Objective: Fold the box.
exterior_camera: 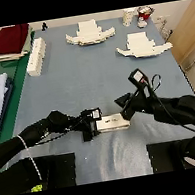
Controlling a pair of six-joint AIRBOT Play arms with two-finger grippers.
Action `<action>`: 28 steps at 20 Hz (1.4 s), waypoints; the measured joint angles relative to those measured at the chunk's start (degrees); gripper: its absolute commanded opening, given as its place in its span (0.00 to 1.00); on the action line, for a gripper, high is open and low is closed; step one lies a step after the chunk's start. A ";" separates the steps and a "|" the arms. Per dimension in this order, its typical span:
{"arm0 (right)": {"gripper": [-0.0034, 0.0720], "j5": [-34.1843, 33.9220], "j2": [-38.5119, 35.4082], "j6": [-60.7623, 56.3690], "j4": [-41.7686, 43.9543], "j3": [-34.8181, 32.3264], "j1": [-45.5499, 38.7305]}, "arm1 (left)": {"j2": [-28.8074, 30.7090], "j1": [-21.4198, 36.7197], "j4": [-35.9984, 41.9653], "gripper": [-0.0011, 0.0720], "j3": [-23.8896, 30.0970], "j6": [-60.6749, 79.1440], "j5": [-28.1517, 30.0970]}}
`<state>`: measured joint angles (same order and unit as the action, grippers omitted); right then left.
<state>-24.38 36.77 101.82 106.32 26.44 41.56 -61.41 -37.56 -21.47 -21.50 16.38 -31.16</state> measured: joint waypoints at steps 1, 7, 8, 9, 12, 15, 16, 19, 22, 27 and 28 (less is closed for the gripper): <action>0.05 -2.80 0.50 -4.11 -4.15 1.53 -1.49 | 0.04 0.00 -0.04 0.72 -0.33 -0.15 -0.04; 0.05 -13.57 6.19 -23.80 -20.55 7.58 -6.62 | 3.82 2.69 -2.19 0.72 -1.84 -10.05 -1.60; 0.05 -14.21 7.67 -26.03 -21.59 8.02 -6.91 | 5.11 4.46 -3.82 0.72 -1.92 -13.05 -2.43; 0.05 -14.71 9.09 -27.91 -22.38 8.33 -7.06 | 6.40 6.54 -5.40 0.72 -1.97 -16.15 -3.19; 0.05 -15.61 13.44 -34.75 -25.29 9.25 -7.41 | 10.56 15.74 -10.38 0.72 -2.43 -26.25 -5.29; 0.05 -16.00 17.07 -40.00 -27.80 10.47 -7.63 | 12.70 27.47 -15.54 0.72 -4.61 -34.42 -8.07; 0.05 -16.02 18.12 -41.05 -28.20 10.97 -7.63 | 12.72 31.28 -16.92 0.72 -5.75 -36.20 -8.50; 0.05 -16.17 20.31 -42.88 -29.07 12.09 -7.63 | 10.01 43.10 -19.91 0.72 -10.62 -39.47 -10.12; 0.05 -16.20 21.29 -43.60 -29.66 12.57 -7.63 | 4.09 52.78 -21.18 0.72 -16.59 -40.83 -13.27; 0.05 -16.20 21.75 -44.11 -30.80 12.81 -7.63 | -5.66 63.34 -25.11 0.72 -25.66 -42.21 -16.96; 0.05 -16.20 21.77 -44.17 -31.02 12.85 -7.63 | -7.06 64.35 -26.12 0.72 -26.82 -42.42 -16.68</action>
<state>-40.58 58.54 57.65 75.31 39.29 33.93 -68.47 26.79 -47.59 -48.31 -26.04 -47.83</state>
